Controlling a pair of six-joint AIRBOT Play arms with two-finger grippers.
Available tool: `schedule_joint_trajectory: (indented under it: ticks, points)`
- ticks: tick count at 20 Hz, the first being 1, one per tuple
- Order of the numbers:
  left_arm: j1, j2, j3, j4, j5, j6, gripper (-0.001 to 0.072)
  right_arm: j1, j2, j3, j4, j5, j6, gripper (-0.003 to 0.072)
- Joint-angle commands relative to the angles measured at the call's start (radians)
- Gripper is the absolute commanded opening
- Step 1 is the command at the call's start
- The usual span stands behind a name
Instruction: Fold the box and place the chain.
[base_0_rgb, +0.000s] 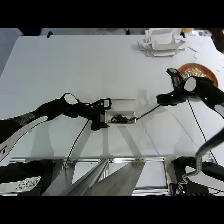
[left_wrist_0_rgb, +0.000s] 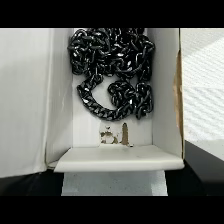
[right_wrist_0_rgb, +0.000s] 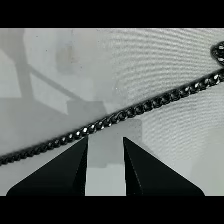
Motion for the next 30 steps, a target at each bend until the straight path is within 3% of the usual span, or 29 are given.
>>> schedule_joint_trajectory:
  ticks: [1,6,7,10,11,15,23,30]
  points:
    - [0.000,0.001,0.000,0.000,0.009,0.000,0.0179,0.000,-0.038,-0.002,0.000,-0.021,0.001,0.0218]
    - [0.000,0.001,0.000,0.000,0.009,0.000,0.0179,0.000,-0.071,-0.002,0.000,-0.029,0.001,0.0206]
    - [0.000,0.001,0.000,0.000,0.009,0.000,0.0179,0.000,-0.071,-0.002,0.000,-0.029,0.001,0.0158]
    - [0.000,0.001,0.000,0.000,0.009,0.000,0.0179,0.000,-0.071,-0.002,-0.001,-0.028,0.001,0.0145]
    - [0.000,0.001,0.000,0.000,0.009,0.000,0.0179,0.000,-0.071,-0.002,-0.001,-0.023,-0.001,0.0031]
    - [0.000,0.001,0.000,0.000,0.009,0.001,0.0179,0.014,-0.054,-0.002,-0.001,0.004,-0.031,0.0010]
    - [0.000,0.001,0.000,0.000,0.009,0.000,0.0179,0.113,0.238,-0.002,0.010,0.072,-0.030,0.0010]
    - [0.000,0.001,0.000,0.000,0.009,0.000,0.0179,0.291,0.542,-0.002,0.232,0.142,-0.061,0.0010]
